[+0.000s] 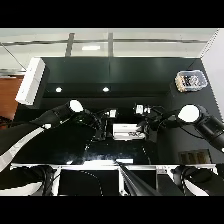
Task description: Fold the box and place the chain.
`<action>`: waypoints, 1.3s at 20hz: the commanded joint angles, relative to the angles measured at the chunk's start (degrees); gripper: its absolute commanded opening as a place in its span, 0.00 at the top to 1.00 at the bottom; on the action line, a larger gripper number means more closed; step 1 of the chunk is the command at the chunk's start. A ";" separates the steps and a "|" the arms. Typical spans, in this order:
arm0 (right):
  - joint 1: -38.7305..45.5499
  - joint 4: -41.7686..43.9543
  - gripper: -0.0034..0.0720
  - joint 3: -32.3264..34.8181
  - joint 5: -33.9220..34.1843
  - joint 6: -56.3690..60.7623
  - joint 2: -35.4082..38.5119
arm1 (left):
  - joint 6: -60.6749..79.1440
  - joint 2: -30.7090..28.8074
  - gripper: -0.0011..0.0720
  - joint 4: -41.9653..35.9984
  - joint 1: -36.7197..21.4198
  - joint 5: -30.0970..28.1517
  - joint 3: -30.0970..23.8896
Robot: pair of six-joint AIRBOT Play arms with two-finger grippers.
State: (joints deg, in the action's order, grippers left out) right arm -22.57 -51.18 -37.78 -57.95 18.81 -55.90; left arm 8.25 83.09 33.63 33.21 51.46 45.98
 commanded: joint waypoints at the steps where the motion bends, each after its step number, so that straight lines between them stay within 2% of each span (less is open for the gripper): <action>1: -0.04 -0.11 0.69 0.02 -0.98 1.27 0.02 | 0.09 0.04 0.35 0.04 0.02 0.00 -0.02; 7: -0.04 -1.60 0.68 0.63 -2.51 1.31 0.02 | 0.07 0.04 0.35 0.04 0.02 0.00 -0.02; 9: -0.04 -1.57 0.57 0.72 -1.66 1.36 0.02 | 0.09 0.04 0.35 0.04 0.02 0.00 -0.02; 26: -0.04 -1.53 0.57 2.62 0.37 2.23 -0.09 | 0.09 0.04 0.35 0.04 0.02 0.00 -0.02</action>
State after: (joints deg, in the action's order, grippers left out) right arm -22.57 -52.53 -35.46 -58.41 20.64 -55.94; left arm 8.38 83.09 33.65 33.21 51.46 45.98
